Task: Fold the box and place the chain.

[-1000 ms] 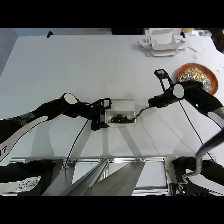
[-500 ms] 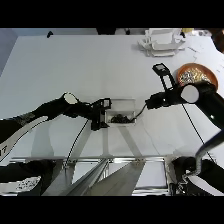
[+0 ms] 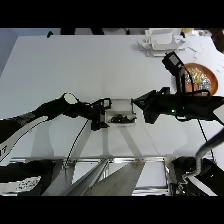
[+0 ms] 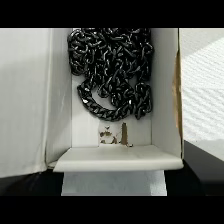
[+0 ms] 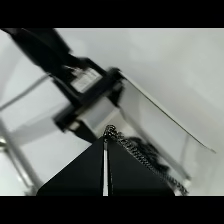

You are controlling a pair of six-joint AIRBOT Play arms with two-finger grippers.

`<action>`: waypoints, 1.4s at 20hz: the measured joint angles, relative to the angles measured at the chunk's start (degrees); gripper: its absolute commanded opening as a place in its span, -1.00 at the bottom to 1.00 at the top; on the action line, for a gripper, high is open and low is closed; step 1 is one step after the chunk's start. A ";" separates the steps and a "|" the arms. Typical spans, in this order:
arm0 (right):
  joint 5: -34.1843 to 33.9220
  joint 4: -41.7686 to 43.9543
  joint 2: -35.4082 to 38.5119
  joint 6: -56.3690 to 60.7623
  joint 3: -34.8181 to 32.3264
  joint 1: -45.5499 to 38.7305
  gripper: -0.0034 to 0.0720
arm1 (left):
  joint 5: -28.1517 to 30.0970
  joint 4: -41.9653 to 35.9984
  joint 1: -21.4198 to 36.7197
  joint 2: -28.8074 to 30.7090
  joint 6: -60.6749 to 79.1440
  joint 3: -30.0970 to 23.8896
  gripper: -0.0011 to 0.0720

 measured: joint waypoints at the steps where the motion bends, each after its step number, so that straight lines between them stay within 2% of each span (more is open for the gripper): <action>1: -0.20 2.69 0.44 -2.01 0.00 0.09 -0.89 | 0.00 0.00 0.00 0.00 0.00 0.00 -0.48; 10: -2.05 12.83 1.42 -10.86 0.00 0.22 -0.88 | 0.00 0.00 0.00 0.00 0.00 0.00 -0.48; 16: -0.85 6.64 -1.22 -8.81 -0.09 0.22 -0.88 | 0.00 0.00 0.00 0.00 0.00 0.00 -0.48; 22: 0.68 2.86 -9.22 -6.91 -3.19 0.22 -0.86 | 0.00 0.00 0.00 0.00 0.00 0.00 -0.48; 24: 0.72 2.25 -12.44 -6.93 -3.87 0.22 -0.33 | 0.00 0.00 0.00 0.00 0.00 0.00 -0.48; 27: 0.94 1.70 -16.06 -8.94 -3.78 0.22 -0.29 | 0.00 0.00 0.00 0.00 0.00 0.00 -0.48; 28: 1.05 1.53 -16.68 -9.99 -2.89 0.20 -0.37 | 0.00 0.00 0.00 0.00 0.00 0.00 -0.48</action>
